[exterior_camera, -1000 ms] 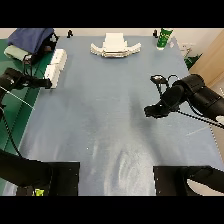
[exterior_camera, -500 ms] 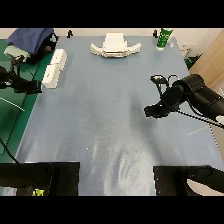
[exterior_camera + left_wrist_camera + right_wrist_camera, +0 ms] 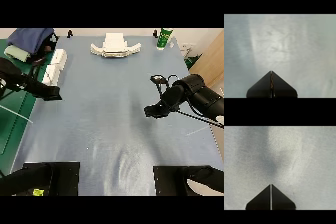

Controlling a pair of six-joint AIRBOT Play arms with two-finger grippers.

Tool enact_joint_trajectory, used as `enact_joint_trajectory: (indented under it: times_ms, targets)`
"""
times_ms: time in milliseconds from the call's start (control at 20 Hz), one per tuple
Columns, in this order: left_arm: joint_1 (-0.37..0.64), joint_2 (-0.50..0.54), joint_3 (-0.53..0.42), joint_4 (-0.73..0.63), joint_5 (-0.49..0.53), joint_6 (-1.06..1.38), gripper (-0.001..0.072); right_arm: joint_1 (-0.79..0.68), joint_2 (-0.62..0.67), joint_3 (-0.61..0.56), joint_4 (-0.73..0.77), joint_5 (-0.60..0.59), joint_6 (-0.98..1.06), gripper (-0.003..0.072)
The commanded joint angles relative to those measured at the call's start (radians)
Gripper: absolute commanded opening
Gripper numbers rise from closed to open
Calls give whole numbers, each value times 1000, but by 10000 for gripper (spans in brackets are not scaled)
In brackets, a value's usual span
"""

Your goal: Fold the box.

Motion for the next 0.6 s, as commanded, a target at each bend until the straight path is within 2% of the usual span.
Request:
enact_joint_trajectory:
  times_ms: [0, 250, 400, 550]
  targets:
    - [-196, 110, -129, -43, 99, -49, 13, 0, -1, 1, 0, 0, 0, 23]
    - [-436, 98, -180, -42, 208, -51, 15, 0, -1, 1, 0, 0, 0, 23]
    - [-502, 97, -180, -43, 230, -51, 15, 0, -1, 1, 0, 0, 0, 23]
    - [-524, 97, -180, -43, 229, -51, 14, 0, -1, 1, 0, 0, 0, 23]
